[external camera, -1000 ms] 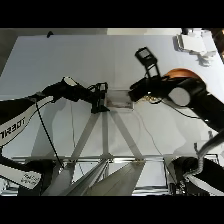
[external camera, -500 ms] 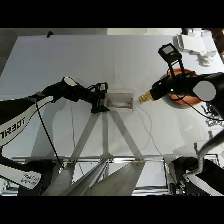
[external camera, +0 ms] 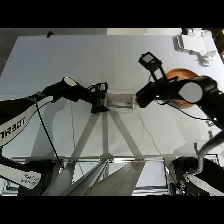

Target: Fold the box and place the chain.

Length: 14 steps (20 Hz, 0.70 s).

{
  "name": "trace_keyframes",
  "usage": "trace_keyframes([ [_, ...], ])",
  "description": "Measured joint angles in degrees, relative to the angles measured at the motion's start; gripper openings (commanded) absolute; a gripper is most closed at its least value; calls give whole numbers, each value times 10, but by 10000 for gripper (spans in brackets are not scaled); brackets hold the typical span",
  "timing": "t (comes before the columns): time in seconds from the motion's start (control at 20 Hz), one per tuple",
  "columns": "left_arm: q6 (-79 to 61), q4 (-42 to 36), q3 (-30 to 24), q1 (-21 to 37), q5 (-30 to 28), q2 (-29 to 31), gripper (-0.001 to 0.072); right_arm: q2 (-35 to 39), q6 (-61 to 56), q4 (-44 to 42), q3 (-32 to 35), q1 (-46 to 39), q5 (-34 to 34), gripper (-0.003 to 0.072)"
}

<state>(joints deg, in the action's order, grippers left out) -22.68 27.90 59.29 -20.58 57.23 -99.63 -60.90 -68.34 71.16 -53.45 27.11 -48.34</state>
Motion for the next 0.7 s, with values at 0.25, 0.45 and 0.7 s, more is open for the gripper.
trace_keyframes([
  [0.25, 0, 0, 0, 0, 0, 0, 424, -57, 57, -110, 0, 6, 78, 5],
  [0.45, 0, 0, 0, 0, 0, 0, 424, -101, 139, -211, 0, 7, 110, 6],
  [0.7, 0, 0, 0, 0, 0, 0, 424, -146, 180, -249, 0, 7, 132, 11],
])
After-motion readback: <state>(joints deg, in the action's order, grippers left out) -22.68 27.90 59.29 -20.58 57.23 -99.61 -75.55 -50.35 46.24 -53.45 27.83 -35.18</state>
